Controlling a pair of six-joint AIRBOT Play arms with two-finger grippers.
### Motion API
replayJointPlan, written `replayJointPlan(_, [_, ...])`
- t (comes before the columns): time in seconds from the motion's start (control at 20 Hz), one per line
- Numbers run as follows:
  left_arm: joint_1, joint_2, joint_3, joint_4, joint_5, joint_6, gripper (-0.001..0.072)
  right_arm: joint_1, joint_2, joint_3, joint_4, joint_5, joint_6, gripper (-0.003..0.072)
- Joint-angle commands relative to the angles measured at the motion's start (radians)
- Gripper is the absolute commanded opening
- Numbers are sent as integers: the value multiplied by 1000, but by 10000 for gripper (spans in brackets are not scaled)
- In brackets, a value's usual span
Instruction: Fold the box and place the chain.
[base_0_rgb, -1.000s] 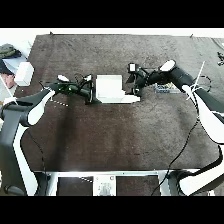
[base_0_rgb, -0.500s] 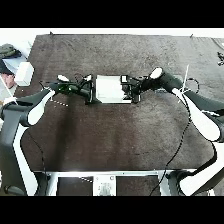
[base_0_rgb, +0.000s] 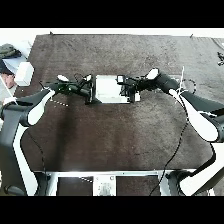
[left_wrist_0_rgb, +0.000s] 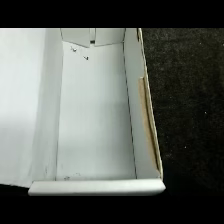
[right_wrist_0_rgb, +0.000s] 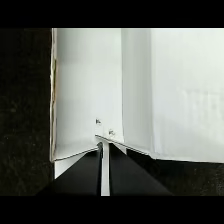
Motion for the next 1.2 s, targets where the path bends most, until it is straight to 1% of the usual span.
replayJointPlan(0.0, [1,-1,1,0,0,0,404,2,0,0,36,-3,0,106])
replayJointPlan(0.25, [1,0,1,0,-1,0,404,2,-7,0,32,8,-2,107])
replayJointPlan(0.4, [1,-1,1,0,-1,0,404,2,-25,-1,33,56,-27,107])
replayJointPlan(0.5, [1,0,1,0,-1,0,404,2,-31,-1,34,55,-27,107])
replayJointPlan(0.6, [1,-1,1,0,-1,0,404,2,-31,-1,71,55,-35,109])
replayJointPlan(0.7, [1,-1,1,0,-1,0,404,3,-31,-1,101,55,-69,193])
replayJointPlan(0.9, [1,-1,1,0,-1,0,404,4,-33,-1,97,52,-76,197])
replayJointPlan(0.95, [1,0,1,0,-1,0,404,4,-33,-1,96,51,-76,325])
replayJointPlan(1.0, [1,-1,1,0,-1,0,404,4,-33,-1,96,52,-76,500])
replayJointPlan(1.05, [1,-1,1,0,-1,0,404,4,-33,-1,96,51,-76,483])
replayJointPlan(1.1, [1,-1,1,0,-1,0,404,4,-33,-1,92,43,-76,484])
replayJointPlan(1.15, [1,-1,1,0,-1,0,404,4,-32,-1,88,35,-76,532])
